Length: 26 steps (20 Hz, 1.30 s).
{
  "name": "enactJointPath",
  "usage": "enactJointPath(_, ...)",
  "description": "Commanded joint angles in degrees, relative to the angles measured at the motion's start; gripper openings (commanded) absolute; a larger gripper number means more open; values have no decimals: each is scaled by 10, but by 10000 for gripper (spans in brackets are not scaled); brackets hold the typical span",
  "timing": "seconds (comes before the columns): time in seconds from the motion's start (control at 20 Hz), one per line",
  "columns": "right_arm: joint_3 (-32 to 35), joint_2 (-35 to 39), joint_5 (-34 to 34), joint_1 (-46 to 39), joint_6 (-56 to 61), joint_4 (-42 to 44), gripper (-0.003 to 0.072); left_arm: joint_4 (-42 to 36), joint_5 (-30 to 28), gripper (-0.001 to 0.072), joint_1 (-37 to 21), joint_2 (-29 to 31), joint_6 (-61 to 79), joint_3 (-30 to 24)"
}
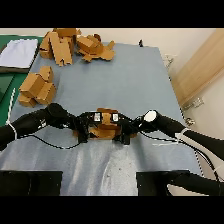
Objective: Fold the box.
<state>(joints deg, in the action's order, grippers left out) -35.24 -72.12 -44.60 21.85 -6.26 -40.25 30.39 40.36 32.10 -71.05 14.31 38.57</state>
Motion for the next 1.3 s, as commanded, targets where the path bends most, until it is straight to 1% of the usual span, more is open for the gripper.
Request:
enactJointPath(0.0, 0, 0, 0, 0, 2, 2, 444, 0, 1, 489, 0, 0, -5, 0)
enactJointPath(0.3, 0, 0, 0, 0, 2, 2, 444, 0, 0, 484, 0, 0, -6, 0)
enactJointPath(0.35, 0, 0, 0, 0, 2, 2, 444, 2, -2, 340, -1, 0, -19, 0)
enactJointPath(0.4, 0, 0, 0, 0, 2, 2, 444, 13, -4, 113, -4, 0, -33, 1)
enactJointPath(0.45, 0, 0, 0, 0, 2, 2, 444, 29, -4, 13, -8, 2, -49, 1)
enactJointPath(0.55, 0, 0, 0, 0, 2, 2, 443, 62, -2, 13, -21, 8, -137, 1)
enactJointPath(0.65, 0, 0, 0, 0, 2, 2, 444, 120, 8, 13, -40, 22, -216, 1)
enactJointPath(0.75, 0, 0, 0, 0, 2, 2, 444, 191, 8, 13, -61, 49, -331, 1)
enactJointPath(0.8, 0, 0, 0, 0, 2, 2, 444, 214, 17, 13, -74, 68, -392, 1)
enactJointPath(0.9, 0, 0, 0, 0, 2, 2, 444, 219, 64, 13, -98, 116, -462, 1)
enactJointPath(1.0, 0, 0, 0, 0, 2, 2, 444, 220, 110, 13, -104, 176, -509, 0)
enactJointPath(1.05, 0, 0, 0, 0, 2, 2, 444, 227, 117, 13, -104, 201, -556, 0)
enactJointPath(1.15, 0, 0, 0, 0, 2, 2, 443, 290, 117, 13, -104, 230, -728, -4)
enactJointPath(1.25, 0, 0, 0, 0, 2, 2, 443, 365, 116, 13, -104, 225, -906, -21)
